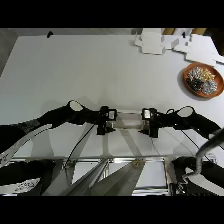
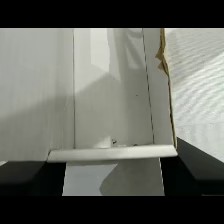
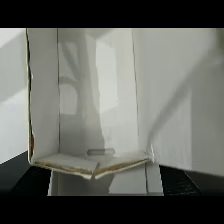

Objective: Fold the box and place the chain.

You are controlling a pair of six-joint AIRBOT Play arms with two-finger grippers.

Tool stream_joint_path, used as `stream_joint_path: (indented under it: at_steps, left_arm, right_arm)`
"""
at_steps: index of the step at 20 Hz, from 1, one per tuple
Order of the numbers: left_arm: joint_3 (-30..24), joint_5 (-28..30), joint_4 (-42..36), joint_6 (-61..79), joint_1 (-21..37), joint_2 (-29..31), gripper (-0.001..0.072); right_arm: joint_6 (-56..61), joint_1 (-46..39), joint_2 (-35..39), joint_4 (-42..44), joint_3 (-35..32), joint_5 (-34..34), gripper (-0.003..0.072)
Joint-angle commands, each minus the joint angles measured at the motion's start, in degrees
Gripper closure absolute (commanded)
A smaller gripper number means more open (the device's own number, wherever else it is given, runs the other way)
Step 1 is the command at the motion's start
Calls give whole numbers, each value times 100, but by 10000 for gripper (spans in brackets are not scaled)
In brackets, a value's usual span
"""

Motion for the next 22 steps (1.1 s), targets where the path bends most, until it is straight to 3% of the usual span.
stream_joint_path:
  at_steps: [1, 8, 13, 19, 22]
  left_arm:
    - [-4, 11, -4, -2, -2, 0, 437]
    - [-4, 13, -4, -2, -2, 0, 437]
    - [-4, 11, -4, -2, -2, 0, 437]
    - [-4, 11, -4, -2, -2, 0, 437]
    - [-4, 11, -4, -2, -2, 0, 437]
  right_arm:
    - [393, -210, 120, -640, 7, 306, -14]
    - [925, -916, 981, -815, 7, 931, -8]
    - [1751, -1211, 1399, -1462, 7, 1325, -1]
    - [2205, -1318, 2159, -1287, 7, 1703, 62]
    - [2205, -1316, 2380, -944, 7, 1987, 334]
